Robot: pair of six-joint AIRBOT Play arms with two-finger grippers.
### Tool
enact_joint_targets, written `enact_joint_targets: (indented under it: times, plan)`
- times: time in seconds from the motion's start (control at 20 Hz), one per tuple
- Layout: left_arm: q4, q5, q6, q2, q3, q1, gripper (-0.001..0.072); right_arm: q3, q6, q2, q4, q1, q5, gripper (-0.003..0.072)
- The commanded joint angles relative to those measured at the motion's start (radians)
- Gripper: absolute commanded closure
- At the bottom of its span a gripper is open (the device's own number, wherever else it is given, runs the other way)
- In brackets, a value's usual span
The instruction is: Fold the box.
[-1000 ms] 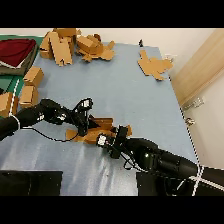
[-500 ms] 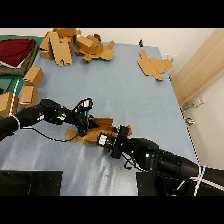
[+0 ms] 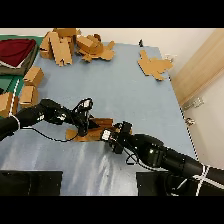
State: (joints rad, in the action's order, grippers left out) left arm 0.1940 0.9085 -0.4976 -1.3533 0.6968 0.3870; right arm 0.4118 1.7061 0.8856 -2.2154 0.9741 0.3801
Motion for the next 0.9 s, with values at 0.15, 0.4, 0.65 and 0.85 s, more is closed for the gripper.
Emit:
enact_joint_targets:
  times: [0.15,0.4,0.65,0.85]
  plan:
    - [0.000,0.000,0.000,0.000,0.000,0.000,0.0695,0.000,-0.271,0.000,0.221,-0.082,-0.083,0.0088]
    - [0.000,0.001,0.000,0.000,0.000,0.000,0.0695,0.000,-0.626,0.000,0.551,-0.181,-0.083,0.0088]
    - [0.000,0.002,0.000,0.000,0.000,0.000,0.0695,0.005,-1.105,0.021,0.988,-0.270,-0.055,0.0088]
    - [0.000,0.009,0.000,0.000,0.000,0.000,0.0695,0.031,-1.368,0.066,1.237,-0.309,-0.030,0.0088]
